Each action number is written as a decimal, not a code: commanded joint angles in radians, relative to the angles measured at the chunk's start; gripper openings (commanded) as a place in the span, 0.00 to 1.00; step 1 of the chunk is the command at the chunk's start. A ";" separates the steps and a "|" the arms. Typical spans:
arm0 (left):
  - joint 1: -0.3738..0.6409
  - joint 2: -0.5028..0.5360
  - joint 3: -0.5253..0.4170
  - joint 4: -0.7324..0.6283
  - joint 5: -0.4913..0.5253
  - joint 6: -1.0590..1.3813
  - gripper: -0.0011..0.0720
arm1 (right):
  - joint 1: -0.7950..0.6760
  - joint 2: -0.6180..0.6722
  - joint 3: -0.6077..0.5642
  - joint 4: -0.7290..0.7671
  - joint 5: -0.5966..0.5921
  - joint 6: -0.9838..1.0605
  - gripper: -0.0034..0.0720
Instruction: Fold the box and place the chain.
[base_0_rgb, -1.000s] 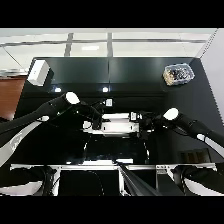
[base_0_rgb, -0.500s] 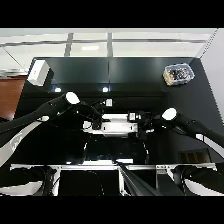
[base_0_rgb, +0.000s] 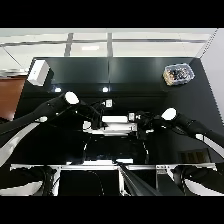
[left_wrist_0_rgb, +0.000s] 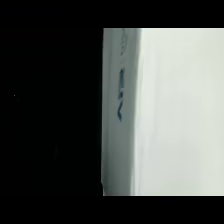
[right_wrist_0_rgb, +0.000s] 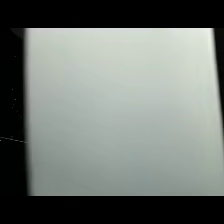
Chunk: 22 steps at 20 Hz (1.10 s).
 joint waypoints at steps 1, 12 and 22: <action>0.002 0.087 0.011 0.055 0.000 -0.143 0.95 | 0.001 0.000 0.001 -0.002 -0.002 0.000 0.60; 0.011 0.283 -0.108 0.049 -0.309 -0.811 0.05 | 0.001 0.000 0.000 -0.004 0.001 -0.001 0.23; -0.001 0.157 -0.169 -0.208 0.373 -0.789 0.05 | 0.001 0.000 0.000 -0.004 0.002 0.000 0.23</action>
